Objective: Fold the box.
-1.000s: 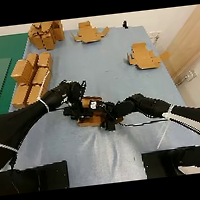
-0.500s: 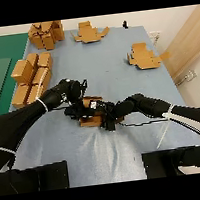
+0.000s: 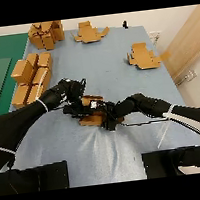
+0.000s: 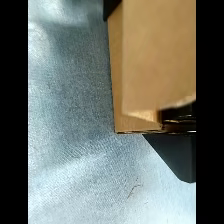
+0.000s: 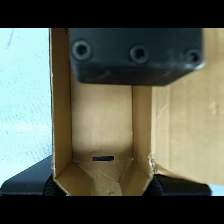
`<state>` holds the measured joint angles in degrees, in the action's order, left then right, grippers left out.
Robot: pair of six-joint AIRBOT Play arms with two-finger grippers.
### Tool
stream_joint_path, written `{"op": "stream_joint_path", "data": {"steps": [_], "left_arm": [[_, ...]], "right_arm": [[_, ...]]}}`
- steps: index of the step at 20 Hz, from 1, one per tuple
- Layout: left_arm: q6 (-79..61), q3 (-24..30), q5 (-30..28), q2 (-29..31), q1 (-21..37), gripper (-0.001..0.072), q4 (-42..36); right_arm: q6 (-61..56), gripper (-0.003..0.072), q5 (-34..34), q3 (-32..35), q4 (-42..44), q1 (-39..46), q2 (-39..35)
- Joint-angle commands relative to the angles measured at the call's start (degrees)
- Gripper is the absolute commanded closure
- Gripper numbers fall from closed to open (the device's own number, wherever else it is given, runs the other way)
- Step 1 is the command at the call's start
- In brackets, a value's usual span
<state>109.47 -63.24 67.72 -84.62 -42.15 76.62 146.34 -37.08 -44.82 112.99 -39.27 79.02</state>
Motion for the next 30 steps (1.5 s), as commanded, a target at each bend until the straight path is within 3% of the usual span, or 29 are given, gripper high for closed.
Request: {"op": "stream_joint_path", "data": {"steps": [1, 8, 13, 20, 22, 30], "left_arm": [[2.9, -0.1, -1.1, -0.1, -0.2, 0.0693, 1.1], [7.6, -0.1, -3.3, -1.4, -4.2, 0.0694, 4.7], [12.1, -0.1, -1.6, -1.6, -5.7, 0.0694, 11.1], [7.3, -0.1, -2.6, -1.2, -5.6, 0.0685, 8.7], [6.7, -0.1, -3.5, -0.3, -5.6, 0.0280, 8.6], [2.1, 0.2, -2.5, 3.3, -2.8, 0.0280, 8.2]], "right_arm": [[0.0, 0.0169, -0.1, 0.0, 0.0, -0.1, 0.0], [0.1, 0.0169, -0.1, 0.0, 0.3, -0.1, 0.1], [0.1, 0.0169, -0.1, 0.0, 0.3, -0.1, 0.0], [0.0, 0.0169, -0.1, 0.0, 0.3, -0.1, 0.1], [0.0, 0.0169, -0.4, 0.0, 0.3, -0.1, 0.0], [0.0, 0.0169, -1.2, 0.0, 0.3, -0.1, 0.1]]}}
